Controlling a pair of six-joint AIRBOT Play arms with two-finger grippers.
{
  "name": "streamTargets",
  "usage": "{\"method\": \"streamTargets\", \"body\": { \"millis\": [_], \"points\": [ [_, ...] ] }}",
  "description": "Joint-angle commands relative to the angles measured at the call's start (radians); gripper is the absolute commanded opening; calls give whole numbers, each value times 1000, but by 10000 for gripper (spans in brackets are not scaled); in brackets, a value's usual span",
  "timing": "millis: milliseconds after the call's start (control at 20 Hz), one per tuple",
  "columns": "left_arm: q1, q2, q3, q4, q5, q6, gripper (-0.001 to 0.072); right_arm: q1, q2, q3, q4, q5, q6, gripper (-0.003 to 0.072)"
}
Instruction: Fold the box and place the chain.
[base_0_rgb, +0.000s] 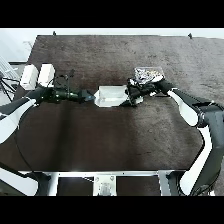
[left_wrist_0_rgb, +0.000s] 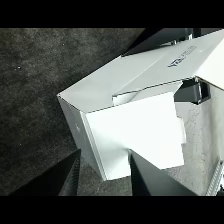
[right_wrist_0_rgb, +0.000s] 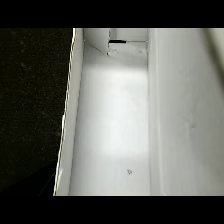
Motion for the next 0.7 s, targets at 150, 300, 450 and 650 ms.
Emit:
{"method": "streamTargets", "body": {
  "millis": [150,300,450,650],
  "points": [
    [-27,0,1,-24,6,7,366,0,0,0,0,0,0,518],
    [-35,0,1,-24,18,4,367,0,0,0,0,0,0,518],
    [-35,4,1,-24,22,-2,367,0,0,0,0,0,0,518],
    [-35,15,22,-11,19,-45,366,0,0,0,0,0,0,518]
  ]
}}
